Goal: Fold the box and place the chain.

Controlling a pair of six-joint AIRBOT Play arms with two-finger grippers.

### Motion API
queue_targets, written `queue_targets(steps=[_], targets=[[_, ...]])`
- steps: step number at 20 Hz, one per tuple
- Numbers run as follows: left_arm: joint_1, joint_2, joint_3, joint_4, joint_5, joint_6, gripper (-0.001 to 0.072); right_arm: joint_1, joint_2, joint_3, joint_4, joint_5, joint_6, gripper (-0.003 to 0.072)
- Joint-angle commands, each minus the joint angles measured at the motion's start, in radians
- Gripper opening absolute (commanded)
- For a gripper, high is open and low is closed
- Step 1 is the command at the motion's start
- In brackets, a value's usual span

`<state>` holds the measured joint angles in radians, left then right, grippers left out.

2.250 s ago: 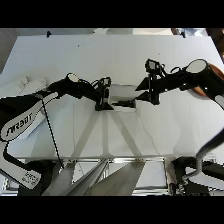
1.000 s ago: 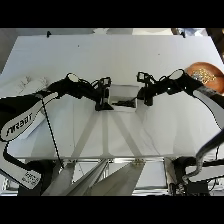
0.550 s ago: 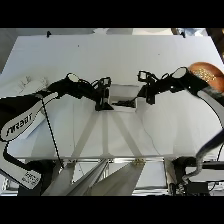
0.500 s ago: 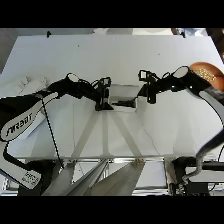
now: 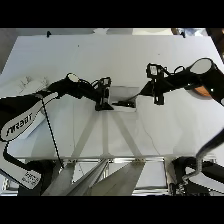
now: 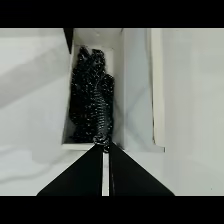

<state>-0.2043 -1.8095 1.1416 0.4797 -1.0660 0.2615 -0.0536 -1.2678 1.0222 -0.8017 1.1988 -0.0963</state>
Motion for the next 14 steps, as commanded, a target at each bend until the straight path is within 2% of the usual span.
queue_targets(steps=[1,2,3,5,8,10,12,14], targets=[[0.0,0.0,0.0,0.0,0.0,0.0,0.0279,0.0,0.024,0.0,0.011,0.078,0.022,0.0015],[0.0,0.0,0.0,0.0,0.0,0.0,0.0279,0.0,0.024,0.0,0.021,0.098,0.022,0.0017],[0.0,0.0,0.0,0.0,0.0,0.0,0.0279,0.0,0.024,0.0,0.027,0.111,0.022,0.0049],[0.0,0.0,0.0,0.0,0.0,0.0,0.0279,0.0,0.024,0.0,0.049,0.103,0.023,0.0339],[0.0,0.0,0.0,0.0,0.0,0.0,0.0279,0.001,0.024,0.0,0.135,0.034,0.06,0.034],[0.0,0.0,0.0,0.0,0.0,0.0,0.0279,0.0,0.024,0.0,0.212,-0.055,0.11,0.0339],[0.0,0.0,0.0,0.0,0.0,0.0,0.0279,0.001,0.023,0.0,0.253,-0.17,0.219,0.0339],[0.0,0.0,0.0,0.0,0.0,0.0,0.0279,0.001,0.019,0.0,0.228,-0.279,0.37,0.0325]])
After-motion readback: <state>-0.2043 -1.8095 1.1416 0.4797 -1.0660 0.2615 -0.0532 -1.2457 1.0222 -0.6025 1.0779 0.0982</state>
